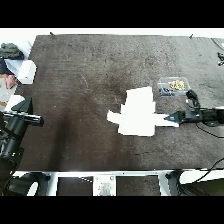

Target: Fold the box and place the chain.

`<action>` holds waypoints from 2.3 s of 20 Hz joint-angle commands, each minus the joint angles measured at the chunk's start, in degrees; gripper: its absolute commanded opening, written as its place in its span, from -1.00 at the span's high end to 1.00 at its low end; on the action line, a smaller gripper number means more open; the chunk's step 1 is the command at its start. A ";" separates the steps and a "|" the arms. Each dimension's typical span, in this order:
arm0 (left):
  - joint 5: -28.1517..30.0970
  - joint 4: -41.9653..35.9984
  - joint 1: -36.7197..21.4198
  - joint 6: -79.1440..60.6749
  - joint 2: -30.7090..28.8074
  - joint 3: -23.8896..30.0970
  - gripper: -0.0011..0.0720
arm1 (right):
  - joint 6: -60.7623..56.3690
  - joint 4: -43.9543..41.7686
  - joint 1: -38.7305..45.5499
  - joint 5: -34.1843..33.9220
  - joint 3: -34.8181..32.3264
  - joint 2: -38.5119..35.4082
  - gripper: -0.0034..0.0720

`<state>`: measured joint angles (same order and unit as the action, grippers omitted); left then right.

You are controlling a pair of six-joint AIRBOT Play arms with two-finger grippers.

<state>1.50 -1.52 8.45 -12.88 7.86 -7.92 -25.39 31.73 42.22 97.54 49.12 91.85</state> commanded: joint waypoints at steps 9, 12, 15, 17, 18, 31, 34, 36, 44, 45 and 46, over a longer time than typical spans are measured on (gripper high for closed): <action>0.00 0.02 -0.04 -0.02 -0.04 0.00 0.94 | -1.05 -19.30 -27.80 -32.94 -0.52 -1.92 0.95; -1.25 0.00 -0.04 0.02 -0.04 0.00 0.94 | -4.22 -13.22 -32.46 -39.58 3.80 -1.90 0.95; -5.38 0.07 -0.04 -0.46 -0.04 0.00 0.93 | -9.51 -3.17 -35.12 -44.72 9.60 -1.90 0.95; -7.67 0.02 -0.04 -4.11 -0.04 0.00 -0.44 | -10.64 -1.03 -35.47 -46.69 11.69 -1.90 0.95; -8.24 0.00 -0.04 -4.09 -0.02 0.00 -0.32 | -10.56 -1.03 -35.47 -46.86 12.15 -1.84 0.95; -25.70 -1.86 -0.04 6.21 44.78 -26.60 -0.32 | -10.21 -3.21 -35.50 -45.64 12.15 0.76 0.94; -36.11 4.37 -0.04 15.10 60.63 -40.06 -0.32 | -10.19 -3.17 -35.50 -45.66 12.15 0.76 0.94; -42.80 15.85 -0.04 27.50 70.10 -51.01 -0.32 | -10.19 -3.21 -35.50 -45.68 12.15 0.76 0.94; -73.11 39.71 -0.02 58.47 102.62 -94.20 -0.32 | -9.11 -3.21 -35.50 -45.70 12.15 0.76 0.94; -74.73 39.74 -0.02 59.74 105.59 -97.57 -0.32 | -9.14 -3.21 -35.50 -45.72 12.15 0.79 0.94; -75.34 39.71 -0.02 60.52 107.69 -99.71 -0.32 | -9.14 -3.21 -35.50 -45.70 12.15 0.79 0.94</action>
<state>-65.01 34.33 8.45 39.94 106.65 -96.95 -34.89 28.53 6.76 51.81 61.23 92.60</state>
